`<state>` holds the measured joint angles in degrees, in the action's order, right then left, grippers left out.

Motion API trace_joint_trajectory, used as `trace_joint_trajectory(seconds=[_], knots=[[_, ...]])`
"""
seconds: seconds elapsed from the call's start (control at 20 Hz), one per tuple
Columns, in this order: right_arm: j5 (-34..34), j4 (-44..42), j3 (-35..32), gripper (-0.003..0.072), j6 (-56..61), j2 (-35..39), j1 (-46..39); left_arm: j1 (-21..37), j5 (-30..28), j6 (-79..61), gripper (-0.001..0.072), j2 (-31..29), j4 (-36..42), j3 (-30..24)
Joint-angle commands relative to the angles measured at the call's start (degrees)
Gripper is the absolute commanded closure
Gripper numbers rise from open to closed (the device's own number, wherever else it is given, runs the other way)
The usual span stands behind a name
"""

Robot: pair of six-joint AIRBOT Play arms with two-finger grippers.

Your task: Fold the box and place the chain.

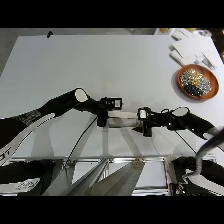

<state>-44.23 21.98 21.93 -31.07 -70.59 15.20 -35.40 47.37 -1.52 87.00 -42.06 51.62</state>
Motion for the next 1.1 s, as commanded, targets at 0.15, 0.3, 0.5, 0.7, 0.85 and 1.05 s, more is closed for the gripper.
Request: trace_joint_trajectory(seconds=[0.15, 0.3, 0.5, 0.7, 0.85, 1.05], knots=[[0.48, 0.92, -0.04, 0.0258, 1.11, -0.81, 0.02, -0.04, 0.00, 0.04, 0.0700, -0.02, 0.00, 0.04], [1.57, 0.90, -0.02, 0.0259, 1.03, -0.79, 0.02, -0.04, 0.00, 0.04, 0.0700, 0.00, 0.02, 0.04], [3.28, 1.01, -0.04, 0.0258, 1.03, -0.79, 0.02, -0.04, 0.00, 0.04, 0.0700, -0.02, 0.02, 0.04], [3.08, 2.01, -0.02, 0.0258, 1.03, -0.79, 0.04, -0.04, 0.02, 0.04, 0.0700, 0.00, 0.00, 0.04], [3.08, 2.01, -0.02, 0.0258, 1.03, -0.76, 0.04, -0.04, 0.00, 0.04, 0.0700, 0.00, 0.02, 0.04], [3.08, 2.01, -0.02, 0.0258, 1.03, -0.76, 0.04, -0.04, 0.02, 0.04, 0.0700, 0.00, 0.02, 0.04]])
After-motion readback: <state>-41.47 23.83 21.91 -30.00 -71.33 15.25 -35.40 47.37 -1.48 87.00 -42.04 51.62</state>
